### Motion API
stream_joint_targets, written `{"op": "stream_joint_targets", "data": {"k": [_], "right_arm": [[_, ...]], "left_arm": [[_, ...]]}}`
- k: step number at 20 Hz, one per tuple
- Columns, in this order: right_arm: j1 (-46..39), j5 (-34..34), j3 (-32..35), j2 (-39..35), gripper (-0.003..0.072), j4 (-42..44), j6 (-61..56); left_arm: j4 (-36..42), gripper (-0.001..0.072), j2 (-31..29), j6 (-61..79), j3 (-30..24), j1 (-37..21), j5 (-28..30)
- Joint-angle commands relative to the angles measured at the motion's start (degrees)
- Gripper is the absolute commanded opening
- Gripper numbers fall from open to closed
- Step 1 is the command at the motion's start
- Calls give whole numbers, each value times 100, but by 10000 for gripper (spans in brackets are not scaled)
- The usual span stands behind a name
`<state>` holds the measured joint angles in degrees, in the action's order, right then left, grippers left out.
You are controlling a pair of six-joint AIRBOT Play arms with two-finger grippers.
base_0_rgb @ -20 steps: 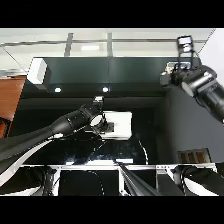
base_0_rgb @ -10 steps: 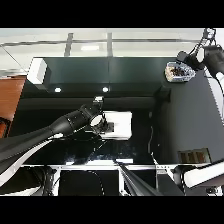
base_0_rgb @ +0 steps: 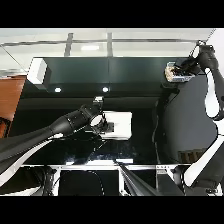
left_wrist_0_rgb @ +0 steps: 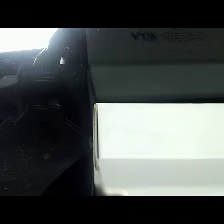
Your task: Fold the box and place the chain.
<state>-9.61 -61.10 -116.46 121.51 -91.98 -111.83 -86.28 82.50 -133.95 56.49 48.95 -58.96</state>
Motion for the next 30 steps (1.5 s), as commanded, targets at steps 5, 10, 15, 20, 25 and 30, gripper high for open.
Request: {"op": "stream_joint_targets", "data": {"k": [5,10,15,20,25,30], "right_arm": [[-28,-249,-90,-363,10,457,684],[-11,-1001,-87,-1613,9,518,1657],[247,-1784,334,-3152,8,1316,2341],[979,-2105,1862,-5084,8,1864,2649],[1923,-3141,3687,-6345,8,2802,3001],[2946,-2262,5383,-6526,9,4186,3001]], "left_arm": [[-2,25,2,0,0,-2,2],[-4,25,2,0,0,-2,28],[-4,25,2,0,0,-2,26],[-4,25,2,0,0,-2,28],[-4,25,2,0,0,-2,28],[-4,26,2,0,0,-2,26]]}}
